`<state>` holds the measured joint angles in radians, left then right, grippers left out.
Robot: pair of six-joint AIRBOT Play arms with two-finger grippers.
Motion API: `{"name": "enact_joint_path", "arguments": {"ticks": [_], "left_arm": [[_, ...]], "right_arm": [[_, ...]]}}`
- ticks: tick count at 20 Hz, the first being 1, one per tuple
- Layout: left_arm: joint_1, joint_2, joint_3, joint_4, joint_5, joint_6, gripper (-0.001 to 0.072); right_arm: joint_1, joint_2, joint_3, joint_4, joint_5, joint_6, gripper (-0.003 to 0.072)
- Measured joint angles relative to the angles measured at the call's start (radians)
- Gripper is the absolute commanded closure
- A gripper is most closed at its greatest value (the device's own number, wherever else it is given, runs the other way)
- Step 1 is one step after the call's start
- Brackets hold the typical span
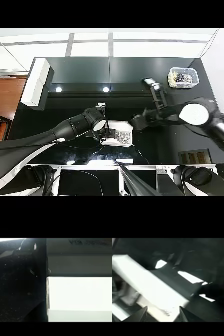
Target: Fold the box and place the chain.
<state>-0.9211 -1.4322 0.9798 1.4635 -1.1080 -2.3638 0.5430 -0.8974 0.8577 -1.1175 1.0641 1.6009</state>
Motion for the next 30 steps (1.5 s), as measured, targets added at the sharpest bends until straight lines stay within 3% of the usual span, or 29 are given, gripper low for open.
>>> {"name": "enact_joint_path", "arguments": {"ticks": [6, 7, 8, 9, 13, 19, 21, 23, 24, 25, 26, 30], "left_arm": [[0.006, 0.000, 0.004, -0.020, 0.008, -0.027, 0.0678], [0.006, 0.000, 0.009, -0.020, 0.008, -0.041, 0.0529], [0.006, 0.000, 0.015, -0.020, 0.008, -0.053, 0.0286], [0.006, 0.000, 0.023, -0.019, 0.008, -0.063, 0.0189], [0.006, 0.032, 0.074, -0.011, -0.011, -0.035, 0.0189], [0.072, 0.238, 0.084, 0.047, -0.123, 0.349, 0.0189], [0.149, 0.343, 0.040, 0.034, -0.154, 0.547, 0.0189], [0.274, 0.463, -0.053, -0.061, -0.125, 0.757, 0.0189], [0.342, 0.515, -0.115, -0.149, -0.090, 0.867, 0.0187], [0.408, 0.559, -0.186, -0.264, -0.046, 0.990, 0.0122], [0.472, 0.594, -0.270, -0.400, 0.000, 1.141, -0.0007], [0.602, 0.629, -0.537, -0.815, 0.133, 1.807, -0.0003]], "right_arm": [[-0.140, 0.177, 0.012, -0.133, 0.092, -0.003, 0.0209], [-0.149, 0.193, 0.013, -0.140, 0.100, -0.003, 0.0209], [-0.157, 0.204, 0.013, -0.146, 0.108, -0.003, 0.0209], [-0.161, 0.213, 0.013, -0.149, 0.111, -0.003, 0.0209], [-0.172, 0.229, 0.014, -0.164, 0.114, -0.003, 0.0209], [-0.175, 0.234, 0.014, -0.170, 0.118, 0.004, 0.0209], [-0.175, 0.235, 0.014, -0.187, 0.120, 0.005, 0.0209], [-0.175, 0.235, 0.014, -0.216, 0.119, 0.005, 0.0209], [-0.175, 0.235, 0.014, -0.228, 0.118, 0.006, 0.0209], [-0.175, 0.235, 0.014, -0.241, 0.116, 0.007, 0.0209], [-0.175, 0.235, 0.014, -0.249, 0.111, 0.008, 0.0209], [-0.175, 0.235, 0.014, -0.265, 0.091, 0.009, 0.0209]]}}
